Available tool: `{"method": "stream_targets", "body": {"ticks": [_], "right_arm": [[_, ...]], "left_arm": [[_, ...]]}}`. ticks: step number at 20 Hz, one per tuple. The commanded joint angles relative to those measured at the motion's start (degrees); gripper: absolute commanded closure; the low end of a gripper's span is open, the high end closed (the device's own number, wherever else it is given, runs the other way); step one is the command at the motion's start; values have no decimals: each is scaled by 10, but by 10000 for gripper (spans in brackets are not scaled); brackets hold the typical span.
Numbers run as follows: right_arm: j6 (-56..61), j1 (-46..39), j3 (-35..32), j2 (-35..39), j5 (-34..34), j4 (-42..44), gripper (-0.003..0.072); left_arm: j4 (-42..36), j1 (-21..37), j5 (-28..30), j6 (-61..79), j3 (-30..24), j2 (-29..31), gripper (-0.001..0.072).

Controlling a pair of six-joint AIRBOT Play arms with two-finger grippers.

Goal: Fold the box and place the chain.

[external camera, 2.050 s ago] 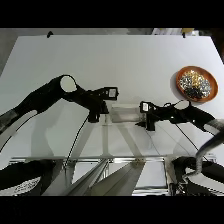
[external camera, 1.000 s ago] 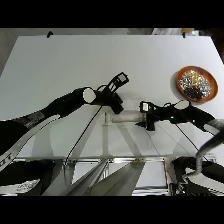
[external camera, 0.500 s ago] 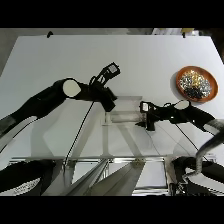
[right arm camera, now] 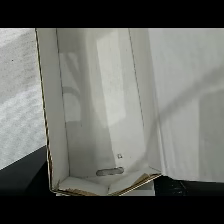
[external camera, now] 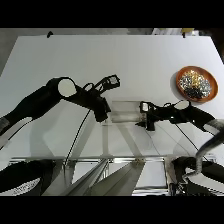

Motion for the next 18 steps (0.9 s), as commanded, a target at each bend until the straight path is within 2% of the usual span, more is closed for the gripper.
{"method": "stream_targets", "body": {"ticks": [1, 10, 18], "right_arm": [[0, 0, 0, 0, 0, 0, 286], [0, 0, 0, 0, 0, 0, 286], [0, 0, 0, 0, 0, 0, 286]], "left_arm": [[-2, -6, -9, 10, -1, -31, 707], [5, 1, 2, 64, -69, -40, 707], [66, 9, -15, 64, -70, -38, 701]]}}
